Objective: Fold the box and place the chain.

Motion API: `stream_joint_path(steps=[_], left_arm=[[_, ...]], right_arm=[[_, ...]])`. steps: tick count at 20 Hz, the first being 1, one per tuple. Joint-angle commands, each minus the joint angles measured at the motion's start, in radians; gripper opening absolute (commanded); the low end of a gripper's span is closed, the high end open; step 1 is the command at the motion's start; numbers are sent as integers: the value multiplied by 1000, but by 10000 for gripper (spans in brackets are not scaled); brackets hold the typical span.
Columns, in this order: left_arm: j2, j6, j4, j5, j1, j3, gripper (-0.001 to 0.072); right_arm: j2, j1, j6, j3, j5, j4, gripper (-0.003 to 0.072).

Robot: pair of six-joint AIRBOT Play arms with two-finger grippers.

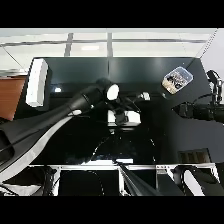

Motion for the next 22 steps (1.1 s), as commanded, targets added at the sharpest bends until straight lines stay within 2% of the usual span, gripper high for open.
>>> stream_joint_path(steps=[1, 3, 4, 9, 12, 14, 17, 22], left_arm=[[65, -395, 226, -312, 92, 50, 161], [140, -467, 223, -421, 202, -5, 161], [192, -499, 223, -415, 264, -61, 161], [457, -631, 224, -303, 644, -477, 161], [556, -648, 194, -200, 939, -655, 161], [581, -623, 94, -143, 1116, -682, 161], [585, -489, -35, -87, 1279, -669, 161], [582, -368, -25, 74, 1309, -668, 161]], right_arm=[[1, -1, 0, 0, 10, 0, 15], [1, -1, 0, 0, 10, 0, 16], [1, -1, 0, 0, 10, 0, 16], [1, -1, 0, 0, 14, 0, 16], [1, -1, -5, 0, 13, 0, 16], [0, -1, -8, 0, 11, -1, 16], [1, -1, -8, 0, 5, -1, 15], [1, -1, -7, 0, -2, -1, 16]])
